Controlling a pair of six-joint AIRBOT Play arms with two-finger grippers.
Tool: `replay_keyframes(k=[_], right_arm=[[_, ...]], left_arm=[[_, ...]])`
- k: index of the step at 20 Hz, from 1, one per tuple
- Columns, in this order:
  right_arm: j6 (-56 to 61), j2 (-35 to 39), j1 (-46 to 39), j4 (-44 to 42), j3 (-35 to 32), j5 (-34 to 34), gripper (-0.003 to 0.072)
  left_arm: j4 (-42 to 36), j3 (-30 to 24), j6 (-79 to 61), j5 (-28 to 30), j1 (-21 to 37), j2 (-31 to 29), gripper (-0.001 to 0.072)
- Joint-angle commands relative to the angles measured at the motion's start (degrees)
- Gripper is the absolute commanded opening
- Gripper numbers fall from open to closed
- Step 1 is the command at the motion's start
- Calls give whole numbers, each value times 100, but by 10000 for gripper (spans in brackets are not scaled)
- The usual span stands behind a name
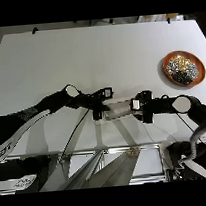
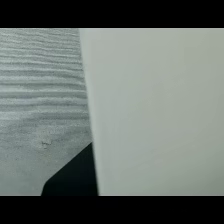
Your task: Fold the box and place the chain.
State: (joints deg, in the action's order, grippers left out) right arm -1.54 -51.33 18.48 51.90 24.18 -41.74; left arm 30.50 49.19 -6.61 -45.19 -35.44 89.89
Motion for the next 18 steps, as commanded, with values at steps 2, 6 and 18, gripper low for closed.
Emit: replay_keyframes(k=[2,6,18], right_arm=[[-1132,-306,-514,-946,22,-297,680],[-1252,-726,-575,-1043,22,-614,679],[-1698,-1226,-568,-1377,22,-776,678]], left_arm=[[2,0,2,-4,-2,-2,9],[0,0,2,-4,0,-2,9],[0,0,2,-7,0,-2,9]])
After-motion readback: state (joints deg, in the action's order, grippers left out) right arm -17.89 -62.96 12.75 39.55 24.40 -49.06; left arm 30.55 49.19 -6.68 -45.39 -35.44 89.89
